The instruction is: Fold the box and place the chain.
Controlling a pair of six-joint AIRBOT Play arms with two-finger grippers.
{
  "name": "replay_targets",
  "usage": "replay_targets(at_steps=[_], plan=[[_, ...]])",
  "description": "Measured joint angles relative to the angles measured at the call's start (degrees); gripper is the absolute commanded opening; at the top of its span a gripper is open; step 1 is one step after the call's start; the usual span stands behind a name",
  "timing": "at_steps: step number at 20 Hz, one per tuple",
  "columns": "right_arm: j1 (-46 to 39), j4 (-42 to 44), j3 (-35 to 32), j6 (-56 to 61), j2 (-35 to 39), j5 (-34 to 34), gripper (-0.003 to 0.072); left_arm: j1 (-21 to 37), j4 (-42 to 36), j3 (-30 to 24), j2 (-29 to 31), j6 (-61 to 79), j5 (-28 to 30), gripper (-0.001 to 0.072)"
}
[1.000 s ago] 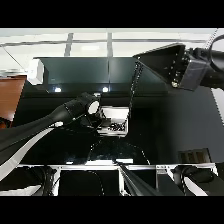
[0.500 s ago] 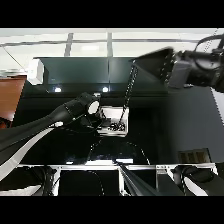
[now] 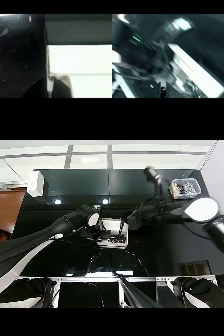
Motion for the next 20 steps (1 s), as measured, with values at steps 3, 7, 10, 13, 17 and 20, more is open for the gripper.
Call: replay_targets(at_steps=[3, 7, 10, 13, 17, 20], plan=[[0.4, -2.0, -2.9, 0.6, -1.5, -1.4, 0.036, 0.0, 0.0, 0.0, 0.0, 0.0, 0.0, 0.0027], [-4.5, -6.2, -2.4, 0.8, -0.5, 2.6, 0.0358, 0.0, 0.0, 0.0, 0.0, 0.0, -0.2, 0.0027], [-11.0, -9.4, -1.8, 0.8, 1.7, 6.1, 0.0358, 0.0, 0.0, 0.0, 0.0, 0.0, 0.1, 0.0026], [-15.1, -10.9, -1.7, 0.8, 2.8, 9.0, 0.0358, -0.2, 0.2, 0.4, 0.0, -2.9, 0.9, 0.0028], [-17.0, -12.4, -1.8, 0.7, 3.3, 10.8, 0.0358, -1.9, 2.7, 2.7, 0.1, -9.7, 1.0, 0.0517], [-17.5, -12.9, -1.9, 0.3, 3.4, 10.9, 0.0358, -2.6, 5.0, 5.0, 1.2, -10.6, -0.6, 0.0514]])
